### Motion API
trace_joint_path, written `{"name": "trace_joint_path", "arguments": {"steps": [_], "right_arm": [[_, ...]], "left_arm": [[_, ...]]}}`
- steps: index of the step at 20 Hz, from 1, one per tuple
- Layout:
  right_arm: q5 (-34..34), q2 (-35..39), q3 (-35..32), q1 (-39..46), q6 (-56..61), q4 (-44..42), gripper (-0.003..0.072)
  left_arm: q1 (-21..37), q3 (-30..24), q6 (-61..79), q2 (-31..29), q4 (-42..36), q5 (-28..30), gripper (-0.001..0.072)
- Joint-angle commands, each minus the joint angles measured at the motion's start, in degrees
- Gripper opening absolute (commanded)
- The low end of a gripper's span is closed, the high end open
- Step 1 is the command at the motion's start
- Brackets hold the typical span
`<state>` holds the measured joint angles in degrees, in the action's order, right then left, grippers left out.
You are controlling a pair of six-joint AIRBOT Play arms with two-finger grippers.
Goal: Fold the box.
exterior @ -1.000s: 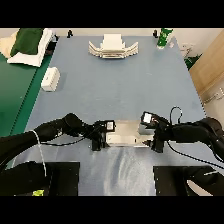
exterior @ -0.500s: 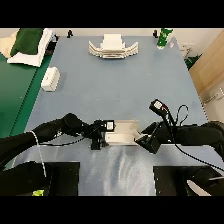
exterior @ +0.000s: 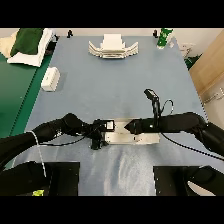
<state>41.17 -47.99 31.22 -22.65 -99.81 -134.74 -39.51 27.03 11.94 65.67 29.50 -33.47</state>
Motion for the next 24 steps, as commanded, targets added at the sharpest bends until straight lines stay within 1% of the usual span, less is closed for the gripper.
{"name": "trace_joint_path", "arguments": {"steps": [1, 3, 5, 8, 13, 19, 24], "right_arm": [[-6.8, -8.2, 3.8, -0.9, 3.6, -0.9, 0.0016], [-9.6, -12.7, 4.6, -0.8, 3.6, 0.0, 0.0009], [-10.4, -16.3, 4.8, -0.8, 3.6, 0.0, 0.0008], [-10.4, -19.6, 4.8, -0.8, 2.5, 0.0, 0.0008], [-10.7, -20.3, 4.8, -1.0, 1.8, 0.4, 0.0008], [-8.9, -21.1, 4.8, -1.0, 1.8, 1.2, 0.0008], [-9.2, -21.0, 4.8, -1.0, 1.8, 1.2, 0.0008]], "left_arm": [[0.0, 0.0, 0.0, 0.0, 0.0, 0.1, 0.0469], [0.0, 0.0, 0.0, 0.0, 0.0, 0.1, 0.0470], [0.0, 0.0, 0.0, 0.0, 0.0, 0.1, 0.0469], [0.0, 0.0, 0.0, 0.0, 0.0, 0.1, 0.0469], [0.0, 0.0, 0.0, 0.0, 0.0, 0.1, 0.0470], [0.0, 0.0, 0.0, 0.0, 0.0, 0.1, 0.0469], [0.0, 0.0, 0.0, 0.0, 0.0, 0.1, 0.0469]]}}
